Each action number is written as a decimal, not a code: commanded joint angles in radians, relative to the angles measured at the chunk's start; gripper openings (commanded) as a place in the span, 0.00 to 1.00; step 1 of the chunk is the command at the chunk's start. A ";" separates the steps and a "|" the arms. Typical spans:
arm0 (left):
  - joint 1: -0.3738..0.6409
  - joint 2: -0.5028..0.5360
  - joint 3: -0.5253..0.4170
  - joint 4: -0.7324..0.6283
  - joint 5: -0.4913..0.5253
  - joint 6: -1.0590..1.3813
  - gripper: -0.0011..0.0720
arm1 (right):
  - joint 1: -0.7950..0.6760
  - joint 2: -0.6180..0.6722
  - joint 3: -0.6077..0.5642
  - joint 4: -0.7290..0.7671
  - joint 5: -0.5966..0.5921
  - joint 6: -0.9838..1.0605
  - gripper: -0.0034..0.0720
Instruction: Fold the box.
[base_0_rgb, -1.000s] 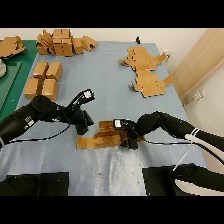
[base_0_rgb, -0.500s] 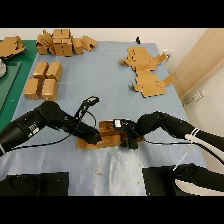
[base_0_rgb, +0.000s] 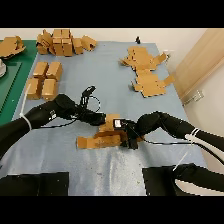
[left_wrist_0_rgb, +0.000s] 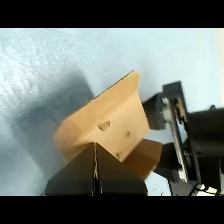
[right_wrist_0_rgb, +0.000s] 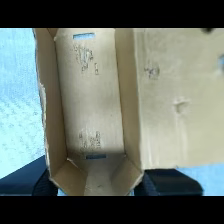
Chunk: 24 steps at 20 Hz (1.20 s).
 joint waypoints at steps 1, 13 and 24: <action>0.008 -0.119 0.040 -0.004 -0.083 -0.042 0.03 | 0.001 0.000 -0.001 0.000 -0.001 0.000 0.80; 0.056 -0.063 0.106 -0.033 -0.121 0.211 0.03 | 0.001 0.000 -0.001 0.000 -0.022 0.000 0.80; 0.135 0.627 -0.337 0.286 -0.144 0.841 0.16 | 0.001 0.000 -0.001 0.000 -0.021 0.000 0.80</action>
